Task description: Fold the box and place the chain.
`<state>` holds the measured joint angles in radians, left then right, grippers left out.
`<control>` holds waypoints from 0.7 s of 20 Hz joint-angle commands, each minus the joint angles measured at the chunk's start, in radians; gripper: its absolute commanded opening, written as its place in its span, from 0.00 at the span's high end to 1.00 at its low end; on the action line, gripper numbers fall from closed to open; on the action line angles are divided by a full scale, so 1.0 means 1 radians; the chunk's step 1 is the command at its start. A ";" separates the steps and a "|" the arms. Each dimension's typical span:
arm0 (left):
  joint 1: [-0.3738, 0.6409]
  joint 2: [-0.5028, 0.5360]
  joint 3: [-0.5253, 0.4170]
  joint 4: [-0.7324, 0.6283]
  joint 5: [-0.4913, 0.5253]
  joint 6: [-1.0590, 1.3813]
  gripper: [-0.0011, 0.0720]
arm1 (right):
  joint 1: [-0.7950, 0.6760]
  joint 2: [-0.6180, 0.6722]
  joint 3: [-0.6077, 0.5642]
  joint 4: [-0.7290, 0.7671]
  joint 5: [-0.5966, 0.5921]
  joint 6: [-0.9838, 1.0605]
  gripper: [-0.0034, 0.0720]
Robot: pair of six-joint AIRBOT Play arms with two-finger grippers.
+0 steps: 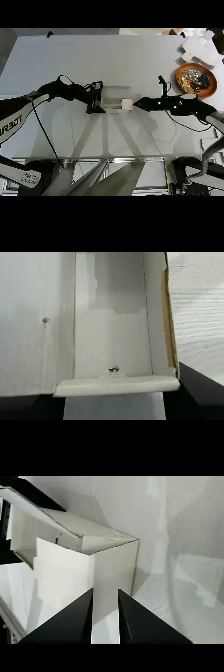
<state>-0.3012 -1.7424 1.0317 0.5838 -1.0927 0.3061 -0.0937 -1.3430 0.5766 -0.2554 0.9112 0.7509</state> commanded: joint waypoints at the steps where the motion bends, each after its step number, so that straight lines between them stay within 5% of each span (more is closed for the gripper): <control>1: 0.000 0.000 0.000 0.000 0.000 0.000 0.70 | 0.001 0.008 0.001 0.009 0.032 -0.001 0.71; 9: 0.000 0.000 0.001 0.000 0.000 0.000 0.70 | 0.001 0.008 0.001 0.010 0.031 -0.001 0.50; 14: 0.000 0.000 0.000 0.000 0.000 0.000 0.70 | 0.058 0.008 0.001 0.063 -0.007 -0.002 0.50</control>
<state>-0.3012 -1.7424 1.0317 0.5838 -1.0927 0.3061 -0.0677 -1.3357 0.5766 -0.2249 0.9310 0.7498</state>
